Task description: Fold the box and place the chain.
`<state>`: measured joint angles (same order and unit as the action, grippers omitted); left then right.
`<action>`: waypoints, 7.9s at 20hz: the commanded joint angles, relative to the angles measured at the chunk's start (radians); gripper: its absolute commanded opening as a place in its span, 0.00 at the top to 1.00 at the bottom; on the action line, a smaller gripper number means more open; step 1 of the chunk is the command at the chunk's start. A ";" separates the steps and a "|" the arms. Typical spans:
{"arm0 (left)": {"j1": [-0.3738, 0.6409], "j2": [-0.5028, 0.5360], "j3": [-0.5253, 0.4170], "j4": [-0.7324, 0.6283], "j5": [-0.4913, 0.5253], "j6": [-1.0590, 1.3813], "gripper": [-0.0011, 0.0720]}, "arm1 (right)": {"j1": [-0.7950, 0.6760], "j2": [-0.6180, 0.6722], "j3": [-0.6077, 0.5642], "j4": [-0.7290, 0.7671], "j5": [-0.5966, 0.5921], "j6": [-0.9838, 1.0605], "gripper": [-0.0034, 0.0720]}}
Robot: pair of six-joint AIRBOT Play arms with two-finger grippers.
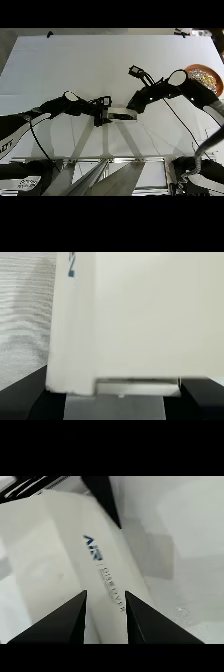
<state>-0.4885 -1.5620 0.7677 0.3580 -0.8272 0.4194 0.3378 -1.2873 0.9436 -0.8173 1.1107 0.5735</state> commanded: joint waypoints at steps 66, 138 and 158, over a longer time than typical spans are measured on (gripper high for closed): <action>0.001 0.001 0.001 0.000 0.000 0.000 0.56 | 0.204 0.159 -0.285 0.288 -0.407 0.006 0.94; 0.998 0.333 0.000 0.851 0.089 -1.163 0.98 | 0.204 0.410 -0.276 -0.409 -0.053 0.608 0.93; 0.998 0.558 0.000 0.776 0.045 -1.187 0.03 | 0.204 0.410 -0.276 -0.397 -0.051 0.626 0.93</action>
<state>0.5083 -1.0492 0.7673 1.1553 -0.7822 -0.7673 0.5423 -0.8780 0.6670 -1.2148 1.0607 1.1873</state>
